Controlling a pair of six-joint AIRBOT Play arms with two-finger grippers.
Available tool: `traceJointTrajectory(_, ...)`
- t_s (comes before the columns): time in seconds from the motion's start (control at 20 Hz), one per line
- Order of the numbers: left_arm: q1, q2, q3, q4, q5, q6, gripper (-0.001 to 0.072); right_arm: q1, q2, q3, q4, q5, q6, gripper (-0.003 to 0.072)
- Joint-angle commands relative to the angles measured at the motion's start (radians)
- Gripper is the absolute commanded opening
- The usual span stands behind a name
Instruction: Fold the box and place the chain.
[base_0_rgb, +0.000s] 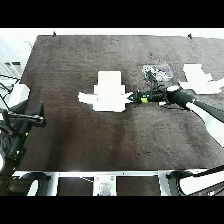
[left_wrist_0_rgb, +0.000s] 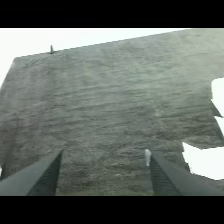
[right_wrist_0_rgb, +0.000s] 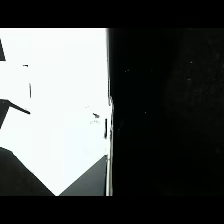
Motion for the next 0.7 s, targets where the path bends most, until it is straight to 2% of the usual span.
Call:
traceJointTrajectory(0.0, 0.0, 0.0, 0.001, -0.001, -0.051, 0.0, 0.0674, 0.009, 0.001, -0.011, 0.003, -0.024, -0.035, -0.0001)
traceJointTrajectory(0.15, 0.0, -0.031, 0.022, -0.006, -0.117, -0.032, 0.0676, 0.022, 0.006, -0.017, 0.003, -0.043, -0.069, -0.0001)
traceJointTrajectory(0.25, 0.0, -0.129, 0.072, -0.006, -0.123, -0.054, 0.0675, 0.035, 0.037, -0.041, 0.003, -0.119, -0.086, -0.0001)
traceJointTrajectory(0.35, 0.0, -0.279, 0.148, -0.006, -0.144, -0.071, 0.0675, 0.045, 0.048, -0.045, 0.003, -0.129, -0.101, -0.0001)
traceJointTrajectory(0.65, 0.0, -0.85, 0.519, 0.002, -0.416, -0.135, 0.0675, 0.056, 0.048, -0.048, 0.037, -0.161, -0.108, -0.0001)
